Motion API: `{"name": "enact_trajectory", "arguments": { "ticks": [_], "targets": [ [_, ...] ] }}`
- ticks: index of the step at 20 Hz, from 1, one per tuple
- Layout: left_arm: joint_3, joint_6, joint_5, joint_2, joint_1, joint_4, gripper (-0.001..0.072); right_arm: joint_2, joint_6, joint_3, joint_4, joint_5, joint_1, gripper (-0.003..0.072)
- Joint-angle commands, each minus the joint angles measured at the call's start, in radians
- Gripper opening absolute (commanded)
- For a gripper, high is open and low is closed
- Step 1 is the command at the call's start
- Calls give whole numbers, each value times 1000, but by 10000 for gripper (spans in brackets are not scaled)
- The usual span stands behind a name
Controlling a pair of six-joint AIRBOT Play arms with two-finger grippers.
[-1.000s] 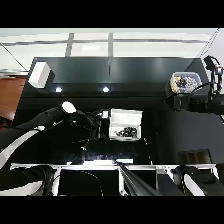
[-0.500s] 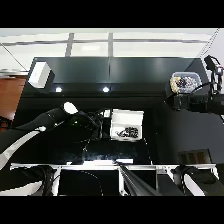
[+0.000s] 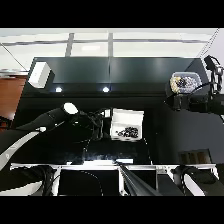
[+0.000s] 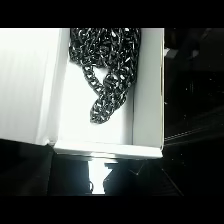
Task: Fold the box and place the chain.
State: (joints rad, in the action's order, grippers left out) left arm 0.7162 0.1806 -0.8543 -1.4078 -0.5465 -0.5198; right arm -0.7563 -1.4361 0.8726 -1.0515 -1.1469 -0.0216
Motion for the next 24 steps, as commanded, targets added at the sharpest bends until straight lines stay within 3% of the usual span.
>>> {"name": "enact_trajectory", "arguments": {
  "ticks": [1,7,8,10,11,13,15,17,21,24],
  "targets": [
    [1,0,11,0,-17,-14,707,-1,-1,0,1,0,1,594],
    [1,-3,17,0,-21,-15,684,-1,0,-1,0,0,1,594],
    [1,-5,21,0,-24,-16,650,-1,0,-1,0,0,1,594],
    [1,-20,39,0,-35,-31,386,-2,0,-3,-5,2,1,594],
    [1,-31,51,0,-41,-38,365,-3,0,-3,-11,3,1,594],
    [1,-39,61,0,-46,-45,365,-3,0,-15,-32,9,0,596],
    [1,-40,61,0,-46,-45,365,-16,17,-56,-25,26,-4,688],
    [1,-40,61,0,-46,-45,365,-76,45,-69,-14,60,-25,688],
    [1,-40,61,0,-46,-45,365,-295,226,-67,233,179,-37,687],
    [1,-40,61,0,-46,-45,364,-446,654,-67,466,151,-37,686]
  ]
}}
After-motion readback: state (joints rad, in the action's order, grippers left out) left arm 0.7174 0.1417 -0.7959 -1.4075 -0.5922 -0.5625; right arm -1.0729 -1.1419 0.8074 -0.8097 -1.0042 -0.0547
